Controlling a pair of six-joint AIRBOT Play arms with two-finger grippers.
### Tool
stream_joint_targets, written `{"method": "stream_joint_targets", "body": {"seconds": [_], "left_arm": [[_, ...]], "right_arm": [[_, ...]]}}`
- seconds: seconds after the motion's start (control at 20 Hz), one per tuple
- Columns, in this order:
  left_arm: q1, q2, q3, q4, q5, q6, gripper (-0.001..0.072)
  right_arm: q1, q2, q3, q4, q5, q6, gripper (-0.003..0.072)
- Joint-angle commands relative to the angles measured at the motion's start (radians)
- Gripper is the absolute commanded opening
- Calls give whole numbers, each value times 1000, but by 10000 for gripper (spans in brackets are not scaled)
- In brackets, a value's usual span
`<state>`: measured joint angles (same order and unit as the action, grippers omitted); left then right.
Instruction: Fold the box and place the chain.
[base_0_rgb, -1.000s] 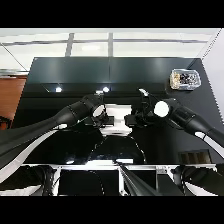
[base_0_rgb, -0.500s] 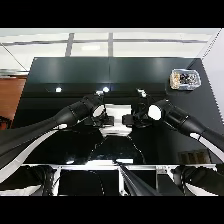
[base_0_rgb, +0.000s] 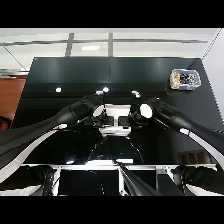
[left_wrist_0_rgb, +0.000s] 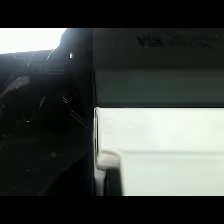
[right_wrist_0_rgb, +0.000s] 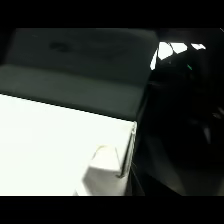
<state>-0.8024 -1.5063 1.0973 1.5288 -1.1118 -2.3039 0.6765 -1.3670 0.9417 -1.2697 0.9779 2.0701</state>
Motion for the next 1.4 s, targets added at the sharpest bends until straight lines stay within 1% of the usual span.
{"method": "stream_joint_targets", "body": {"seconds": [0.0, 0.3, 0.35, 0.4, 0.55, 0.75, 0.8, 0.9, 0.95, 1.15, 1.2, 1.25, 1.3, 1.35], "left_arm": [[1, 0, 0, 0, 2, 0, 25], [1, 0, 0, 0, 2, 0, 26], [1, 0, 0, 0, 2, 0, 26], [1, 0, 0, 0, 1, 0, 26], [1, 0, 0, 0, 0, 0, 26], [1, 0, 0, 0, 0, 0, 26], [1, 0, 0, 0, 0, 0, 26], [1, 0, 0, 0, 0, 0, 26], [1, 0, 0, 0, 0, 0, 26], [1, 0, 0, 0, 0, 0, 26], [1, 0, 0, 0, 0, 0, 26], [1, 0, 0, 0, 0, 0, 26], [1, 0, 0, 0, 0, 0, 26], [1, 0, 0, 0, 0, 0, 26]], "right_arm": [[14, -59, 54, -93, 111, 85, 367], [14, -74, 79, -121, 137, 146, 364], [14, -75, 80, -121, 142, 154, 306], [18, -76, 81, -122, 143, 154, 297], [32, -86, 95, -132, 148, 154, 297], [68, -135, 156, -210, 225, 156, 296], [72, -144, 161, -211, 227, 157, 199], [78, -148, 162, -200, 212, 157, 35], [78, -148, 162, -185, 204, 157, 16], [78, -148, 162, -181, 202, 157, 17], [78, -148, 162, -179, 201, 157, 38], [78, -148, 162, -178, 199, 157, 176], [78, -148, 162, -175, 200, 156, 199], [78, -148, 162, -171, 200, 156, 195]]}}
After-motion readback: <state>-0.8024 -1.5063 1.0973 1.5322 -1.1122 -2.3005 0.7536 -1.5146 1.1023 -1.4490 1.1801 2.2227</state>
